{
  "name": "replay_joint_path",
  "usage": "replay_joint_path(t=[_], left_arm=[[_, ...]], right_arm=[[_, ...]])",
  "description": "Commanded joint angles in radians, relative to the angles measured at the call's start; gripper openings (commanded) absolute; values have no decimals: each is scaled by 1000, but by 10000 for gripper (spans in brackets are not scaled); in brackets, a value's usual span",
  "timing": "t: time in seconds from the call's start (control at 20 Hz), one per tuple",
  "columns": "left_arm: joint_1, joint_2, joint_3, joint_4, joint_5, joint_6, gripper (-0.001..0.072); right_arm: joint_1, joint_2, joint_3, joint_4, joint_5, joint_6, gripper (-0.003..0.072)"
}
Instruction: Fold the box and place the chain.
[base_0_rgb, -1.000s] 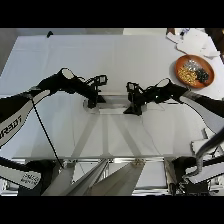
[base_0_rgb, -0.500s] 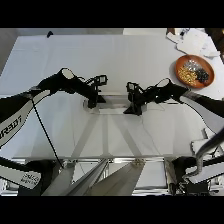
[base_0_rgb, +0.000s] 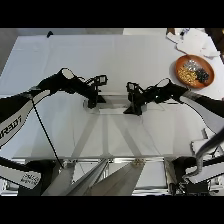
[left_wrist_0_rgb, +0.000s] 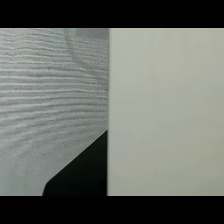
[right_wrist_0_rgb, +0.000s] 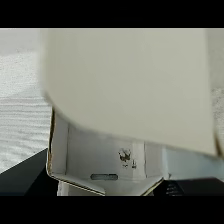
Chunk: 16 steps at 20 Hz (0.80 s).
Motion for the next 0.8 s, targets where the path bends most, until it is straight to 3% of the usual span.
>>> replay_joint_path(t=[0.0, 0.15, 0.3, 0.4, 0.6, 0.75], left_arm=[[2, 0, -1, 0, -3, 0, 13], [2, 0, -1, 0, -3, 0, 39], [2, 2, -1, 0, -3, 0, 333], [2, 2, -1, 1, -2, 0, 421], [9, 6, -1, 14, -3, 0, 513], [26, 51, -1, 127, -40, -1, 512]], right_arm=[[1, 0, 0, 0, 0, 0, 456], [1, 0, 0, 0, 0, 0, 456], [1, 0, 0, 0, 0, 0, 456], [1, 0, 0, 0, 0, 0, 456], [1, 0, 0, 0, 0, 0, 456], [1, 0, 0, 0, 0, 0, 457]])
